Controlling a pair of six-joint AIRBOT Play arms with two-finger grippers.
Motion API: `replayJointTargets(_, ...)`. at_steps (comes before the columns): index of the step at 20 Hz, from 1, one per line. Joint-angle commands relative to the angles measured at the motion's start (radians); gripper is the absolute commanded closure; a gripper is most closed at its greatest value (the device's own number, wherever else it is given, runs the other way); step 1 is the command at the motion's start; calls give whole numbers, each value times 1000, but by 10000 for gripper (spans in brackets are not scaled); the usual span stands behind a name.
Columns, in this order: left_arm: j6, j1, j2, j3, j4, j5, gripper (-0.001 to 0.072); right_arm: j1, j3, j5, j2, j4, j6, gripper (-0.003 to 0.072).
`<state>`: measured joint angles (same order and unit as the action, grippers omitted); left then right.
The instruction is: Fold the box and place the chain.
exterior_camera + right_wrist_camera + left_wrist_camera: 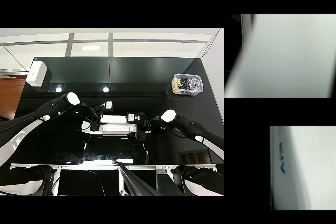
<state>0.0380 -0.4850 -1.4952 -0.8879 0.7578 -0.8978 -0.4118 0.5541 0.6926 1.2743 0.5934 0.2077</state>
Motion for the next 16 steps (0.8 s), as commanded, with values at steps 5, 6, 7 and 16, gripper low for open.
replayJointTargets(5, -166, 11, 148, -2, 137, -20, 197, 0, -1, -1, 0, 5, 0, 483)
replayJointTargets(6, -234, 14, 184, -2, 205, -29, 198, 0, -1, -1, 0, 5, 0, 483)
replayJointTargets(7, -322, 16, 220, -2, 278, -39, 202, 0, -1, -1, 0, 5, 0, 483)
replayJointTargets(16, -902, -3, 335, 60, 305, -343, 683, 0, -1, -2, 0, 5, 0, 483)
